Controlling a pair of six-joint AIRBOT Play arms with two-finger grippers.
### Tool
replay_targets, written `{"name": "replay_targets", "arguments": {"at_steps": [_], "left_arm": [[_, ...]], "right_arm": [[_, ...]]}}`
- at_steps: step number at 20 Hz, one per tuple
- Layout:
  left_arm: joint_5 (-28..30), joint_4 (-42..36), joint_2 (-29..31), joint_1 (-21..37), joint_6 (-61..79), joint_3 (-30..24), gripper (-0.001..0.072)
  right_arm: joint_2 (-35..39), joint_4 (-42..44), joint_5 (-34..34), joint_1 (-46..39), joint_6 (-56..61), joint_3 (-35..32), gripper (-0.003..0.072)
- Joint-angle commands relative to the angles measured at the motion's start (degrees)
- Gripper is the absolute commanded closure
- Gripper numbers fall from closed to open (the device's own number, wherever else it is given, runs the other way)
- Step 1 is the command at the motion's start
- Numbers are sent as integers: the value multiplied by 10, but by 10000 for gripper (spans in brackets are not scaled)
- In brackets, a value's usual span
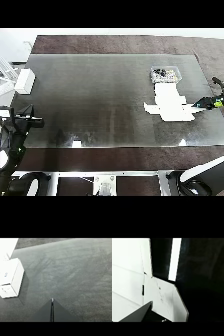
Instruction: Fold the box and place the chain.
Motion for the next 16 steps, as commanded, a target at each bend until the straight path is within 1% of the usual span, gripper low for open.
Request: {"name": "replay_targets", "arguments": {"at_steps": [1, 3, 4, 5, 6, 7, 10, 13, 14, 15, 16], "left_arm": [[-2, 0, 0, 0, 0, 0, 690], [-2, 0, 0, 0, 0, 0, 690], [-6, 0, 0, 0, 0, 0, 690], [-12, 0, 0, 0, 0, 0, 689], [-20, 0, 0, 0, 0, 0, 689], [-29, 0, 0, 0, 0, 0, 689], [-46, 0, 0, 0, 0, 0, 689], [-47, 0, 0, 0, 0, 0, 686], [-51, 0, 0, 0, 0, 0, 465], [-51, 0, 0, 0, -1, 0, 197], [-51, 0, 0, 0, 0, 0, 179]], "right_arm": [[-10, 3, 11, 6, -1, 0, 280], [-16, 3, 23, 10, -7, 0, 333], [-20, 4, 27, 12, -7, -1, 387], [-22, 3, 29, 15, -9, -2, 465], [-22, 5, 33, 18, -9, -3, 586], [-22, 6, 39, 19, -15, -2, 675], [-21, 26, 78, 29, -19, -2, 678], [-15, 72, 104, 57, 4, -3, 679], [-12, 84, 105, 73, 17, -3, 679], [-8, 98, 104, 94, 27, -3, 679], [-4, 110, 104, 116, 30, -5, 679]]}}
